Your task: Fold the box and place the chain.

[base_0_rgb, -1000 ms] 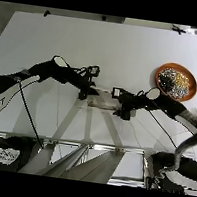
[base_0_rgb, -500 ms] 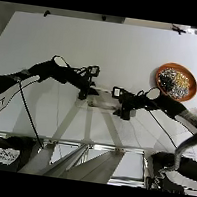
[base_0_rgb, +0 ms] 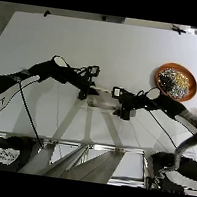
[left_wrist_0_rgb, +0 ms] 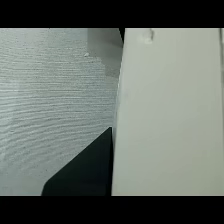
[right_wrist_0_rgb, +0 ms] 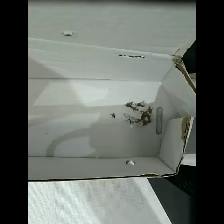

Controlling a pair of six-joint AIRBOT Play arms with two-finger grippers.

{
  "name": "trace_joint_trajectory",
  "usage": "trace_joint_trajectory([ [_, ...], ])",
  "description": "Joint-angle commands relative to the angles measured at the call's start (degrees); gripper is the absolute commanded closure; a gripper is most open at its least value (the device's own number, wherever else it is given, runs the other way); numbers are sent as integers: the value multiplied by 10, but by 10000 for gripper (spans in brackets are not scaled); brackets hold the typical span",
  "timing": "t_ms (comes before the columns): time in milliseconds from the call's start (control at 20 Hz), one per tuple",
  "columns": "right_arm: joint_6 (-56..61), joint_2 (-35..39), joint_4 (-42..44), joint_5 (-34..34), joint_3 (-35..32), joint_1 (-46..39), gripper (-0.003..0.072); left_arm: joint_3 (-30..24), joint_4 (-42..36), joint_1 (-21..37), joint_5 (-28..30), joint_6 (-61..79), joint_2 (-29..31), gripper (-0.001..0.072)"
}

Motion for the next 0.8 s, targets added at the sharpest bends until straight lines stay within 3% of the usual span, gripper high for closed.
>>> trace_joint_trajectory([
  [0,0,0,0,-117,1,0,391,0,0,0,-4,0,0,697],
  [100,0,0,0,-117,1,0,391,0,-1,0,-5,0,0,690],
  [150,0,0,0,-118,1,0,391,0,-1,0,-8,0,0,602],
  [200,0,0,0,-118,1,0,391,0,-3,0,-8,0,1,440],
  [350,0,0,1,-115,1,0,391,0,-3,3,-13,-12,10,263],
  [500,0,0,0,-113,1,0,391,0,0,8,-22,-23,30,189],
  [750,0,0,0,-113,1,0,391,0,19,23,-26,-25,72,178],
])
